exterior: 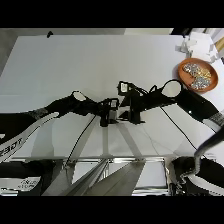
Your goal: Fold the box and place the chain.
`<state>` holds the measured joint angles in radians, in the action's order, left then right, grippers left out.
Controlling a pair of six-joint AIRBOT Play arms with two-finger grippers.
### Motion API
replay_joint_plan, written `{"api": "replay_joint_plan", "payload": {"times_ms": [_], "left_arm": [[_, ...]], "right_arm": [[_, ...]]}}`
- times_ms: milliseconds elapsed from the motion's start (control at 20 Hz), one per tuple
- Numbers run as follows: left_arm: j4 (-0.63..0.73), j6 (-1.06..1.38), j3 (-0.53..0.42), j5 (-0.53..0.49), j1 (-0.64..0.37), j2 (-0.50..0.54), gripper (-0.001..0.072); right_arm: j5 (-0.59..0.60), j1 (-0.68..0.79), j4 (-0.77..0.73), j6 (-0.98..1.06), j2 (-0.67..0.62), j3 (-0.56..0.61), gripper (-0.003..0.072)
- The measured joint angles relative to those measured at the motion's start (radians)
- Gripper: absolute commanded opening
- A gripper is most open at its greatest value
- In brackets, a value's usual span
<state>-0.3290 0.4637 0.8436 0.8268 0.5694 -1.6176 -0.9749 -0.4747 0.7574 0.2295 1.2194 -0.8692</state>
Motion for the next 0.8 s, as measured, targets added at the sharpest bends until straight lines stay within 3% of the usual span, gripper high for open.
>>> {"api": "replay_joint_plan", "payload": {"times_ms": [800], "left_arm": [[0.0, 0.0, 0.0, 0.0, 0.0, 0.0, 0.0072]], "right_arm": [[0.023, -0.078, 0.121, 0.01, 0.017, 0.0, 0.0419]]}}
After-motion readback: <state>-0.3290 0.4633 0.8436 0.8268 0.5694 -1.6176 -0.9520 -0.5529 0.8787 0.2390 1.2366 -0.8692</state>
